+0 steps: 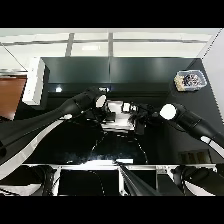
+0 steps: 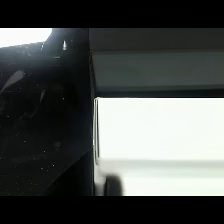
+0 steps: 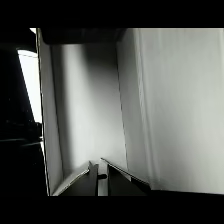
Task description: Fold the box and place the chain.
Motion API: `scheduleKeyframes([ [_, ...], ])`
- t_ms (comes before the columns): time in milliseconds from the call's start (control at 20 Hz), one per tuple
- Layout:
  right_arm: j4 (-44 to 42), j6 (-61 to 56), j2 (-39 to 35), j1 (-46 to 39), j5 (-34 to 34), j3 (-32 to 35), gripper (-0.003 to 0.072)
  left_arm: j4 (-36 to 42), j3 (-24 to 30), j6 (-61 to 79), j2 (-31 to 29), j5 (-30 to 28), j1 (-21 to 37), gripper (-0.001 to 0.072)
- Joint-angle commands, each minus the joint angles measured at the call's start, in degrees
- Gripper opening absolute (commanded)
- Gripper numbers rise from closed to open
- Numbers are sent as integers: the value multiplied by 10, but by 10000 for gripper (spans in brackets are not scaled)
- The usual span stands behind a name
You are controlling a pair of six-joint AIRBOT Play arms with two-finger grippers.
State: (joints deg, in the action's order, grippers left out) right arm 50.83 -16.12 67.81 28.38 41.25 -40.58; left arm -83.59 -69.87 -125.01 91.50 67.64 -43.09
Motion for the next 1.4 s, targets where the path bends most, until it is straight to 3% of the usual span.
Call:
scheduleKeyframes([
  [0, -60, 0, 23, 1, -13, 0, 66, 1, 0, 0, 0, -2, 0, 30],
  [400, -25, 0, 25, -2, 5, 0, 60, 1, 0, 0, 0, -1, 0, 30],
  [450, -25, 0, 25, -2, 5, 0, 121, 1, 0, 0, 0, -1, 0, 30],
  [500, -26, -1, 25, -2, 3, 0, 260, 1, 0, 0, 0, -2, 0, 30],
  [550, -26, -5, 25, -2, 1, 0, 293, 1, 0, 0, 0, -1, 0, 29],
  [600, -25, -5, 25, -2, 1, 0, 292, 1, 0, 0, 0, -1, 0, 30],
  [700, -25, -5, 25, -2, 3, 0, 110, 1, 0, 0, 0, -1, 0, 30],
  [750, -26, -7, 25, -2, -2, 0, 290, 1, 0, 0, 0, -1, 0, 30],
  [800, -25, -10, 25, -2, -5, 0, 357, 1, 0, 0, 0, -1, 0, 29],
  [900, -23, -16, 23, -9, 3, 0, 15, 1, 0, 0, 0, -1, 0, 30],
  [1100, -14, -219, -6, -49, 20, 0, 15, 1, 0, 0, 0, -2, 0, 30],
  [1350, -9, -449, -136, -230, 182, -6, 15, 1, 0, 0, 0, -2, 0, 30],
])
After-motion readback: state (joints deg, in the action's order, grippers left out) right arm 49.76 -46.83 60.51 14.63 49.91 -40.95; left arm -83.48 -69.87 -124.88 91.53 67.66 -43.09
